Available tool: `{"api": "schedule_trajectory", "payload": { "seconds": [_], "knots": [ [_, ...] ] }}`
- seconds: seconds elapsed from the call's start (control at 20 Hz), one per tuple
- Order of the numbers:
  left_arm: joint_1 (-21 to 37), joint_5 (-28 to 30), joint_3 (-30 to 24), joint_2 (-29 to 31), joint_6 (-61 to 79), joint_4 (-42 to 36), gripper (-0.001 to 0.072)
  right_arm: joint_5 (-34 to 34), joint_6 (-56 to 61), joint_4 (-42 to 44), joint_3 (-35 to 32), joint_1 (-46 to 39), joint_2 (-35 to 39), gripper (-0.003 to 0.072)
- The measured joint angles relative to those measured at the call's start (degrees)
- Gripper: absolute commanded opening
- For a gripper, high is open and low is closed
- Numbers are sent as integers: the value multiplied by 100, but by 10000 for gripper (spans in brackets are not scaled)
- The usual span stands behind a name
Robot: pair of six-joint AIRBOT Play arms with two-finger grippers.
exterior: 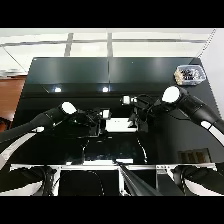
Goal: Fold the box and place the chain.
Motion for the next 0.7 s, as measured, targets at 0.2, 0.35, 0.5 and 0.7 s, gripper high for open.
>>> {"api": "schedule_trajectory", "payload": {
  "seconds": [0.2, 0.35, 0.5, 0.7],
  "knots": [
    [0, 2, 0, 0, 7, 0, 446, -4, 52, -22, 0, 7, 0, 241],
    [0, 2, 0, 0, 15, 0, 446, -13, 107, -31, 0, 7, 37, 241],
    [0, 0, 0, 0, 15, 0, 445, -13, 133, -28, 2, 7, 87, 82],
    [0, -2, 0, 0, 11, 0, 446, -13, 199, -20, 7, 7, 111, 85]
  ]
}}
